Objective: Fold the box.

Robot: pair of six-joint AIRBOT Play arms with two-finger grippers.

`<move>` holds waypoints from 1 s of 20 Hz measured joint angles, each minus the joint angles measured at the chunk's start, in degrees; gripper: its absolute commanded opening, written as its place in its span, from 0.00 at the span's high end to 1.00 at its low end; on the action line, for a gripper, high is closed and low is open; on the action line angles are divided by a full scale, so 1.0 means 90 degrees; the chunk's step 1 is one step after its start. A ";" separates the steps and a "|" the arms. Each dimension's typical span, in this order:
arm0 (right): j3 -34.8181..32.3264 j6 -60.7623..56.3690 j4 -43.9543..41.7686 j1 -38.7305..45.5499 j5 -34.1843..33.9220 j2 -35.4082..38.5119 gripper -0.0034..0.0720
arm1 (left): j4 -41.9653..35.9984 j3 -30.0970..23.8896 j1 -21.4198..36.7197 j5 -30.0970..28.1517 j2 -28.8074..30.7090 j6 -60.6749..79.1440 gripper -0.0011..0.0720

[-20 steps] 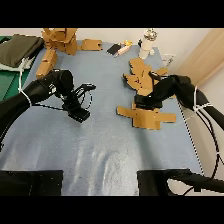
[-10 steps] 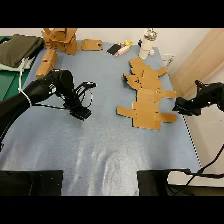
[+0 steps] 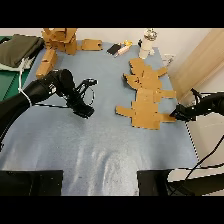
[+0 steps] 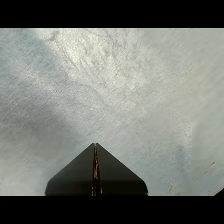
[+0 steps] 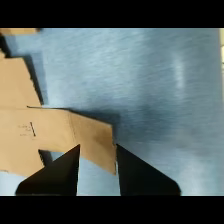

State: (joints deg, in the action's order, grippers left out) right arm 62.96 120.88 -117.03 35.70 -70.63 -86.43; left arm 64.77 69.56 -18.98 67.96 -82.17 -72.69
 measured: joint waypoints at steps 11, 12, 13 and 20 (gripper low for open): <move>-0.0002 0.0646 -0.0996 -0.0578 -0.0658 -0.0216 0.70 | -0.0716 0.0000 0.0000 -0.0078 0.0000 -0.0002 0.97; 0.0000 0.0665 -0.1010 -0.0685 -0.0653 -0.0265 0.95 | -0.0770 0.0000 0.0000 -0.0061 0.0000 -0.0002 0.97; -0.0002 0.0670 -0.1022 -0.0794 -0.0641 -0.0313 0.95 | -0.0804 0.0000 0.0000 -0.0044 0.0000 -0.0002 0.97; -0.0015 0.0678 -0.1528 -0.2079 -0.0697 -0.0442 0.95 | -0.1331 0.0000 0.0036 0.0080 0.0000 0.0221 0.97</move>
